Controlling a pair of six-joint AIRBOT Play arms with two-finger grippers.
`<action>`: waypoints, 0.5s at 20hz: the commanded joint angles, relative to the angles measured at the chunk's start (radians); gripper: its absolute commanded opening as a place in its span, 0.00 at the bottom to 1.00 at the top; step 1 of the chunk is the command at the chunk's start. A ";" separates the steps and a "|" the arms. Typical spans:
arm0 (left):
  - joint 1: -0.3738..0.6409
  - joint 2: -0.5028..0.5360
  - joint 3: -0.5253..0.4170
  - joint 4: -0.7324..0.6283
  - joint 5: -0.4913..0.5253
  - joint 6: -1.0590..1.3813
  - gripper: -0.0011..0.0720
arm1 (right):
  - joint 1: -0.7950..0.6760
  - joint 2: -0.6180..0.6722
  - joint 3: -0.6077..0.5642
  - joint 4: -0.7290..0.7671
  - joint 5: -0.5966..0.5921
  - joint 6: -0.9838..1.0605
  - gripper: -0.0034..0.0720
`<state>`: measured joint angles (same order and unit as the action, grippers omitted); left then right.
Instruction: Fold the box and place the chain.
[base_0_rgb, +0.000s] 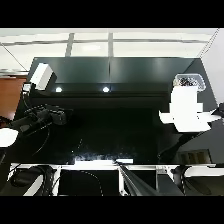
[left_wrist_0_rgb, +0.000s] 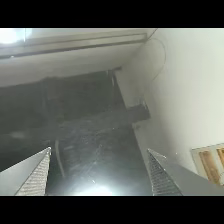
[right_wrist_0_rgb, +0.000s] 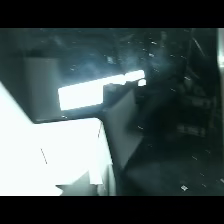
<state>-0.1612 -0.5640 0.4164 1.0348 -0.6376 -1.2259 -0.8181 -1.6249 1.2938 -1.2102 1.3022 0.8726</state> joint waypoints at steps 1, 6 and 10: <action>-0.020 -0.018 0.001 0.000 0.020 0.003 1.00 | 0.003 -0.010 0.004 0.024 0.015 -0.022 0.04; -0.020 -0.018 0.002 0.000 0.021 0.003 0.99 | 0.003 0.006 0.003 0.161 0.128 -0.023 0.05; -0.020 -0.018 0.002 -0.001 0.021 0.003 0.99 | 0.004 0.007 -0.013 0.410 0.275 -0.032 0.05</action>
<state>-0.1810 -0.5812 0.4171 1.0340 -0.6178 -1.2224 -0.8150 -1.6203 1.2907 -0.9886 1.4647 0.8448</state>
